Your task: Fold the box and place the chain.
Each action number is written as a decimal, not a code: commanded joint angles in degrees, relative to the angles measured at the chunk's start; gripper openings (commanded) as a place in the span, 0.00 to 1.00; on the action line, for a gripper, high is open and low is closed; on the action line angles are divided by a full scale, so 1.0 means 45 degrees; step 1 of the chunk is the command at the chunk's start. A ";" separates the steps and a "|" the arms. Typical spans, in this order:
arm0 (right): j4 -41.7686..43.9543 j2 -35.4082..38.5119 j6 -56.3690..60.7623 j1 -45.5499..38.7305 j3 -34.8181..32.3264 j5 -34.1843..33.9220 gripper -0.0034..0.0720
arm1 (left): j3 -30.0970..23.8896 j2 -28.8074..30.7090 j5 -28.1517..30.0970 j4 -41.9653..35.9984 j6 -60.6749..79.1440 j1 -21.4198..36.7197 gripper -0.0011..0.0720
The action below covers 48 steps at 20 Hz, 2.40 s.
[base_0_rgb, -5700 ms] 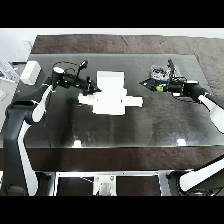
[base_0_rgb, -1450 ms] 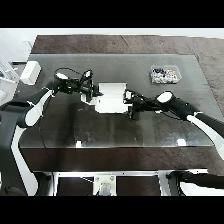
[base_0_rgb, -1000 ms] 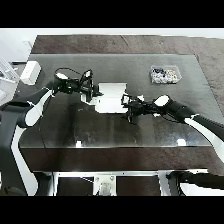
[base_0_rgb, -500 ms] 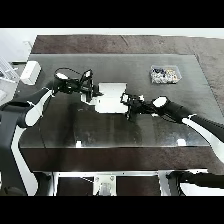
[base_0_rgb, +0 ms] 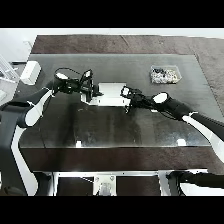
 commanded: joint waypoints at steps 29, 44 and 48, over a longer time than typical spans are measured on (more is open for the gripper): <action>0.0792 -0.2851 -0.2501 -0.2127 0.3507 0.4566 0.93 | 0.0010 0.0000 0.0005 -0.0024 0.0005 0.0010 0.04; 0.0743 -0.4760 -0.3356 -0.2453 0.5469 0.7582 0.93 | 0.0010 0.0005 0.0005 -0.0024 0.0005 0.0010 0.04; 0.0743 -0.5328 -0.3439 -0.2535 0.6062 0.8136 0.93 | 0.0010 0.0000 0.0000 -0.0024 0.0005 0.0010 0.04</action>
